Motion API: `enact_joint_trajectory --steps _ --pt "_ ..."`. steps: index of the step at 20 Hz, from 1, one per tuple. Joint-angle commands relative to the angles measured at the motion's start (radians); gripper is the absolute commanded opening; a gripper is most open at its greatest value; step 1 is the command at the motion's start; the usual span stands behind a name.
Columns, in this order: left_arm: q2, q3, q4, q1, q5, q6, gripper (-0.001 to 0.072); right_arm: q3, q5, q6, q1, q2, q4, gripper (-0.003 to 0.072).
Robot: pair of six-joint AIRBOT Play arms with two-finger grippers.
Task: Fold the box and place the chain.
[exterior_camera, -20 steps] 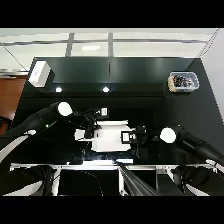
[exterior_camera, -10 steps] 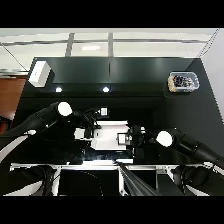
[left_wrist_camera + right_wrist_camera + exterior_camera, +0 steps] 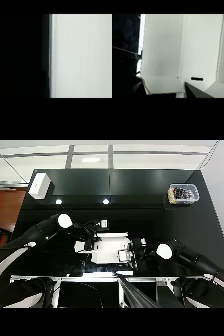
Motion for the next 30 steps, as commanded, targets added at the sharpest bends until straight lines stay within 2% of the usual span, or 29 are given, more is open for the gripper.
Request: enact_joint_trajectory --steps 1,5,10,15,22,25,30 --pt "-0.001 0.001 0.0 0.0 0.001 0.002 0.0025 0.0 0.036 0.0 0.0 0.0 0.013 0.0615" --pt "-0.001 0.001 0.0 0.0 0.001 0.002 0.0024 0.0 0.024 0.0 0.001 0.0 0.111 0.0614" --pt "-0.001 0.001 -0.001 0.0 0.001 0.002 0.0024 0.0 -0.025 -0.001 0.0 0.0 0.102 0.0615" --pt "-0.001 0.001 -0.001 0.0 0.001 0.002 0.0025 0.0 -0.021 -0.001 0.0 0.0 0.055 0.0614" --pt "-0.001 0.001 -0.001 0.0 0.002 0.002 0.0025 0.002 0.105 -0.001 0.001 0.0 0.081 0.0615" --pt "-0.001 0.001 -0.001 0.0 0.002 0.002 0.0025 0.002 0.066 0.0 0.001 0.0 0.083 0.0614" --pt "-0.001 0.001 -0.001 0.0 0.002 0.002 0.0025 -0.001 -0.064 0.001 0.017 -0.003 0.146 0.0614"
